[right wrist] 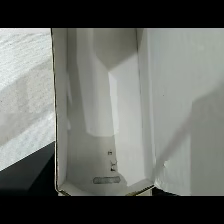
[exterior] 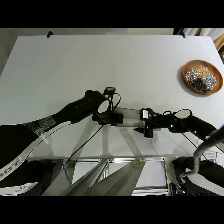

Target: Fold the box and place the chain.

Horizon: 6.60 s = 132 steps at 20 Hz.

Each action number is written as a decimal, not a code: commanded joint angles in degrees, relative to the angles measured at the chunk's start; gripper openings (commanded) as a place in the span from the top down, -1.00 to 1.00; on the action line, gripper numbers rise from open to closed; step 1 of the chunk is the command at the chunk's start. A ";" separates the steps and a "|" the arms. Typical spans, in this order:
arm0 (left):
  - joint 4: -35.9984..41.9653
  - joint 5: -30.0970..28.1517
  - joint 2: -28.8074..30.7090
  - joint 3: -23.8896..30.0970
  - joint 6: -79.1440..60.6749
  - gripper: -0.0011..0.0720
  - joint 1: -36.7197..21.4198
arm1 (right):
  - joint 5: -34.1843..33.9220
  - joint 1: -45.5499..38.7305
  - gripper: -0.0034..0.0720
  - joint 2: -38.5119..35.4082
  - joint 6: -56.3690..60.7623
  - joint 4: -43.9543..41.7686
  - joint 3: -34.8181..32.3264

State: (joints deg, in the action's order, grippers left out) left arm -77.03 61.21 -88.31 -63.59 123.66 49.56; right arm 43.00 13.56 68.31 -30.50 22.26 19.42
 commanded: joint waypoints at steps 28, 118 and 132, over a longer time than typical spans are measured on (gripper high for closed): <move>0.20 2.89 2.95 -1.51 -8.41 0.45 -1.33 | 0.07 0.04 -0.17 0.02 0.07 -0.02 -0.02; -1.01 1.25 4.20 -1.51 -4.39 0.05 -0.76 | 0.07 0.07 -0.17 0.02 0.04 -0.02 -0.02; 2.62 -2.58 21.14 13.73 -75.60 -0.94 -6.27 | 0.07 0.04 -0.17 0.02 0.07 -0.02 -0.02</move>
State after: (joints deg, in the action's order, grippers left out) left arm -77.14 62.67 -69.69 -55.05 72.75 44.23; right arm 43.05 13.58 68.31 -30.46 22.24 19.42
